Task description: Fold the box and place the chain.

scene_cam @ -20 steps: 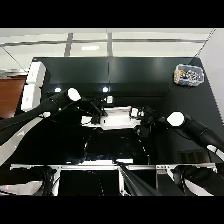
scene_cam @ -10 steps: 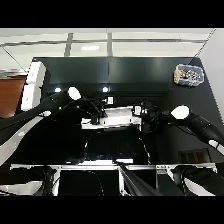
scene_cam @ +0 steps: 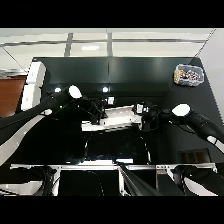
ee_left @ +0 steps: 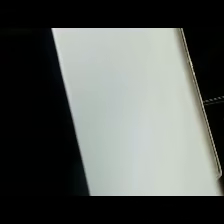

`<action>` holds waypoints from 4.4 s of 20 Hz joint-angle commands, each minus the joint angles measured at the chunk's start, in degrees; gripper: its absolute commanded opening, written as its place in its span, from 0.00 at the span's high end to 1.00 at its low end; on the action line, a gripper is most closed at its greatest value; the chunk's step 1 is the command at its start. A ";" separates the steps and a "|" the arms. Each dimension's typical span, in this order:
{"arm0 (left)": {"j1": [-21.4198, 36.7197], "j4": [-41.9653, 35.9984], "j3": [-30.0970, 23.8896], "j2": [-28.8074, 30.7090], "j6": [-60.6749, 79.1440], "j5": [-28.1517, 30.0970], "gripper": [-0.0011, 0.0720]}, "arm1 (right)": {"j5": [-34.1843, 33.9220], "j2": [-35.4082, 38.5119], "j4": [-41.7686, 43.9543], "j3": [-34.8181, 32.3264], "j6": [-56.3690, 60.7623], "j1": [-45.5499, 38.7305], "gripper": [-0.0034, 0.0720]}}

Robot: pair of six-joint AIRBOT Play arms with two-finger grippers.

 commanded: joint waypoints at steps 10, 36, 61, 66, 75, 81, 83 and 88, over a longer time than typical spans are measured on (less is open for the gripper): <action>-0.02 0.09 0.07 -0.13 0.09 -0.57 0.94 | 1.11 2.01 1.07 0.11 -0.33 -0.46 0.01; -1.68 2.03 0.07 -0.35 -0.09 0.76 0.94 | 1.16 -8.13 -1.31 -0.11 -2.29 2.01 0.01; -1.68 2.03 0.07 -0.35 -0.09 0.79 0.94 | 1.55 -8.26 -2.73 0.04 -0.09 0.96 0.01; -1.68 2.01 0.07 -0.35 -0.09 0.79 0.94 | 1.49 -8.26 -2.73 0.04 -0.07 0.96 0.01; -1.68 2.01 0.07 -0.35 -0.07 0.90 0.94 | 1.51 -8.26 -2.71 0.04 -0.09 0.96 0.24; -1.60 4.98 3.48 -0.33 -3.89 -2.62 0.45 | 1.51 -8.26 -2.60 0.04 -0.09 0.96 0.31; -1.42 10.54 6.08 0.00 -11.39 -3.80 0.27 | 1.51 -8.26 -2.60 0.04 -0.11 0.96 0.57; 1.40 22.64 8.31 5.27 -26.40 -10.27 0.26 | 1.60 -8.26 -2.62 0.02 -0.11 0.96 0.57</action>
